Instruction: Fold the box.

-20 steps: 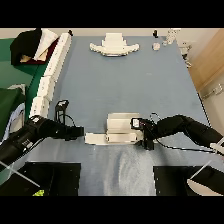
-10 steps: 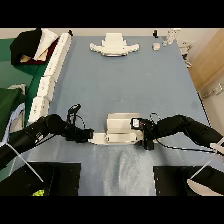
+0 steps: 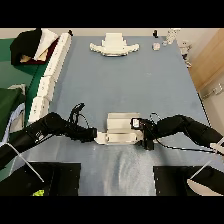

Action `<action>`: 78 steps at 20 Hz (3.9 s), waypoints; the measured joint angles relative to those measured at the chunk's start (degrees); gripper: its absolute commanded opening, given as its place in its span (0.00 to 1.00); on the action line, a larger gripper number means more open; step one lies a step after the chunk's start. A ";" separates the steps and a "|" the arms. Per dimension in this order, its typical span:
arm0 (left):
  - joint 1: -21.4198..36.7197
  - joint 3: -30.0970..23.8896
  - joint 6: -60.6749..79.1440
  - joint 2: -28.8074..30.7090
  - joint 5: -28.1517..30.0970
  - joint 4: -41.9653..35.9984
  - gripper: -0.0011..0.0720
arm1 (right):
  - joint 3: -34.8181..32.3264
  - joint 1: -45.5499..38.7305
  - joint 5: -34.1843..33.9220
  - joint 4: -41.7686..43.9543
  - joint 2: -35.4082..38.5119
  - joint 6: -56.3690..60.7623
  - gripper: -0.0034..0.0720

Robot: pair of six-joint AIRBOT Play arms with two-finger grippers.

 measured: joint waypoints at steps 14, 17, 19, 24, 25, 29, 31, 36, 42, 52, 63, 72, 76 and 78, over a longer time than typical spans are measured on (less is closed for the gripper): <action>0.04 1.01 6.58 -0.02 0.24 -8.37 0.57 | 0.00 0.00 0.00 0.00 0.00 0.00 0.74; 0.15 2.05 6.67 -0.02 0.09 -8.46 0.57 | 0.00 0.00 0.02 0.00 0.00 0.00 0.74; 0.15 2.58 6.73 -0.02 0.00 -8.72 0.57 | 0.00 0.00 0.00 0.00 0.00 0.00 0.74; -0.46 2.93 6.71 -0.37 -0.15 -9.60 0.56 | 0.00 0.00 0.02 0.00 0.00 0.00 0.74; -0.98 2.93 6.56 -0.70 0.17 -9.66 0.56 | 0.00 0.00 0.00 0.00 0.00 0.00 0.74; -4.83 3.93 3.06 -2.49 2.29 -8.15 0.56 | 0.00 0.00 0.00 0.00 0.00 0.00 0.74; -7.08 5.55 -2.05 -3.13 3.10 -3.98 0.50 | 0.00 0.00 0.00 0.00 0.00 0.00 0.74; -14.80 11.52 -20.90 -4.24 3.48 11.85 0.50 | 0.00 0.00 0.00 0.00 0.00 0.00 0.74; -23.32 17.53 -38.66 -8.13 -0.11 24.30 0.50 | 0.00 0.00 0.00 0.00 0.00 0.00 0.74; -31.65 29.99 -57.72 -19.15 -10.97 38.23 0.50 | 0.00 0.00 0.02 0.00 0.00 0.00 0.74; -34.97 37.66 -64.85 -28.61 -20.72 45.81 0.50 | 0.00 0.00 0.00 0.00 0.00 0.02 0.74; -35.17 40.52 -65.29 -32.48 -21.29 47.17 0.28 | 0.00 0.00 0.02 0.00 0.00 0.00 0.74; -35.76 40.98 -65.53 -33.55 -22.23 47.63 0.03 | 0.00 0.00 0.02 -0.02 0.00 0.00 0.74; -35.91 41.07 -65.72 -33.90 -22.51 47.54 0.03 | 0.00 0.00 0.02 -0.02 0.00 0.00 0.74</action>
